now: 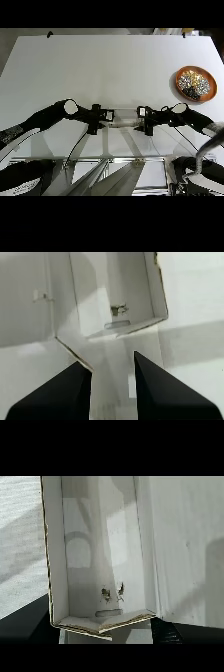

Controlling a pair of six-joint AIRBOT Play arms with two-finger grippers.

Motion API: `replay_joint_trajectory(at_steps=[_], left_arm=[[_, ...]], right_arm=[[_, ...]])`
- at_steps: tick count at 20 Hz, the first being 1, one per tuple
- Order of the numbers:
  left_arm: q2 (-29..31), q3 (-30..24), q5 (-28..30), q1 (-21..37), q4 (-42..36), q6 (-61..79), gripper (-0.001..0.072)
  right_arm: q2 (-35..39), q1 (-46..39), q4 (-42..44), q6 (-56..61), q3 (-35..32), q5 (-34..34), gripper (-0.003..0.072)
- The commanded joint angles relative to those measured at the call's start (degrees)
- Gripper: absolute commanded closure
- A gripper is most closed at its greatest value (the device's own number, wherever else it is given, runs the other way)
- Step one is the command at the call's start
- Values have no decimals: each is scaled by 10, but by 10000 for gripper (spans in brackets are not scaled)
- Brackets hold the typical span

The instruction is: Fold the box and place the chain.

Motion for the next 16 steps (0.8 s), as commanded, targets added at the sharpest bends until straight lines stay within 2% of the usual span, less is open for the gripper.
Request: replay_joint_trajectory(at_steps=[1,2,3,7,16], left_arm=[[-3,0,14,-9,-19,8,445],[-3,0,19,-10,-22,8,455],[-3,0,21,-10,-30,8,511],[-4,0,42,-16,-50,8,562],[-4,0,63,-23,-95,5,562]], right_arm=[[0,0,0,0,0,0,309],[0,0,0,0,0,0,309],[0,0,0,0,0,0,309],[0,0,0,0,0,0,309],[0,0,0,0,0,0,309]])
